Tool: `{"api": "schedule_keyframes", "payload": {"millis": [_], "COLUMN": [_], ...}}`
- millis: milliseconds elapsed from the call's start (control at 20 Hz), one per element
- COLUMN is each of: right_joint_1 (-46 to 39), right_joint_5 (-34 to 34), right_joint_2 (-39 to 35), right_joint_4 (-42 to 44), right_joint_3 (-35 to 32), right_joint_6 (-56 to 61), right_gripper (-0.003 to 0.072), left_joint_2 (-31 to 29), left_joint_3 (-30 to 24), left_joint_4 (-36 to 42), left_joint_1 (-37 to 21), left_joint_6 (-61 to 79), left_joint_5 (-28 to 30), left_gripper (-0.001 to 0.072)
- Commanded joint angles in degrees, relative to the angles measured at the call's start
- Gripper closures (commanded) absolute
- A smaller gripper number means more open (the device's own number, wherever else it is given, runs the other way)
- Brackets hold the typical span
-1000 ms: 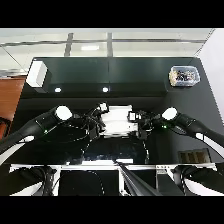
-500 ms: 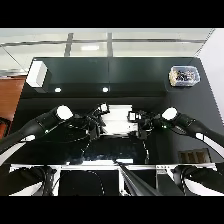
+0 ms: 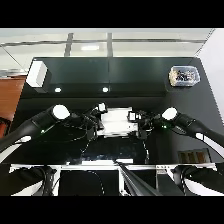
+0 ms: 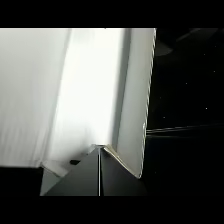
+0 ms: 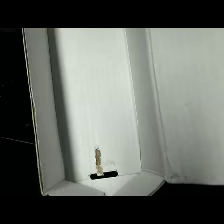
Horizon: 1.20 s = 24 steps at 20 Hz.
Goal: Fold the box and place the chain.
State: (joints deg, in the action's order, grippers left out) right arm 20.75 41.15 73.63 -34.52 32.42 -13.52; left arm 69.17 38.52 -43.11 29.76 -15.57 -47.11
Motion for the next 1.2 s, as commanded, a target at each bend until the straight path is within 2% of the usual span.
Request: {"api": "schedule_keyframes", "payload": {"millis": [0,100,250,350,500,550,650,800,1150], "right_joint_1": [0.07,0.07,0.07,0.07,0.07,0.07,0.07,0.07,0.07], "right_joint_5": [0.00,-0.02,0.00,0.00,0.00,0.00,0.00,0.00,0.04], "right_joint_2": [-0.02,-0.02,-0.02,-0.02,-0.02,-0.02,-0.02,-0.02,-0.02], "right_joint_4": [0.00,0.00,0.00,0.00,0.00,0.00,0.00,0.00,-0.02], "right_joint_3": [-0.04,-0.04,-0.04,-0.04,-0.04,-0.04,-0.04,-0.04,-0.04], "right_joint_6": [0.00,0.00,0.00,0.00,0.00,0.00,0.00,0.00,0.00], "right_gripper": [0.0213,0.0213,0.0213,0.0213,0.0213,0.0213,0.0213,0.0213,0.0213], "left_joint_2": [-4.55,-7.54,-8.07,-8.00,-7.76,-7.72,-7.72,-7.63,-0.46], "left_joint_3": [0.04,-0.26,-0.76,-1.36,-4.63,-6.45,-10.86,-16.26,-16.39], "left_joint_4": [-5.40,-4.87,2.91,7.72,5.22,3.37,2.67,8.11,11.30], "left_joint_1": [-4.02,-9.05,-20.44,-28.89,-37.57,-38.62,-38.27,-34.97,-28.52], "left_joint_6": [-6.88,-14.95,-18.43,-25.49,-43.74,-49.42,-47.56,-46.38,-49.68], "left_joint_5": [-3.91,-6.05,-12.13,-12.74,-12.83,-13.07,-14.56,-12.59,-11.15], "left_gripper": [0.0683,0.0681,0.0683,0.0683,0.0683,0.0683,0.0684,0.0683,0.0685]}}
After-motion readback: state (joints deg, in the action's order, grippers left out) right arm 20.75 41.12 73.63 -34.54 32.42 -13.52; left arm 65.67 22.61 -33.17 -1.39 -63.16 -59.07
